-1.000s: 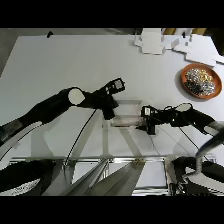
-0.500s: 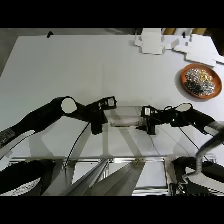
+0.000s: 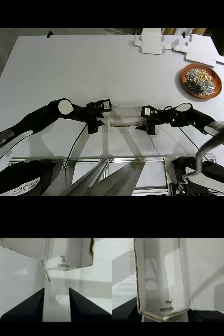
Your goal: Fold the box and place the chain.
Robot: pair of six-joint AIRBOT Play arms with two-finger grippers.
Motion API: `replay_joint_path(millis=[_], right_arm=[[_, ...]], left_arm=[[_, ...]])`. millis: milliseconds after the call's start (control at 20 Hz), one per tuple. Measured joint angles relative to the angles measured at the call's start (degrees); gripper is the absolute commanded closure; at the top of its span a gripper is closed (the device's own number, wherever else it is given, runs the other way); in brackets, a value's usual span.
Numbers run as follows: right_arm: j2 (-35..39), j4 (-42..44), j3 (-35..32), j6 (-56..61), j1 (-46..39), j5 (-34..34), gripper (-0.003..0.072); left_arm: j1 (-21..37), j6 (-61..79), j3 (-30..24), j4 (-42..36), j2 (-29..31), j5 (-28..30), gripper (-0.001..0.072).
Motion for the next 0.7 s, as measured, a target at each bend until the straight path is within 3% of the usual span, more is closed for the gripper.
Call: replay_joint_path(millis=[550, 700], right_arm=[[0.0, -0.02, 0.0, 0.0, 0.0, 0.0, 0.0277], [0.0, -0.02, 0.0, 0.0, 0.0, 0.0, 0.0277]], left_arm=[[-1.77, 14.73, -0.04, -2.62, -3.41, 4.24, 0.0371], [-3.23, 15.32, -0.04, -4.39, -3.63, 3.8, 0.0446]])
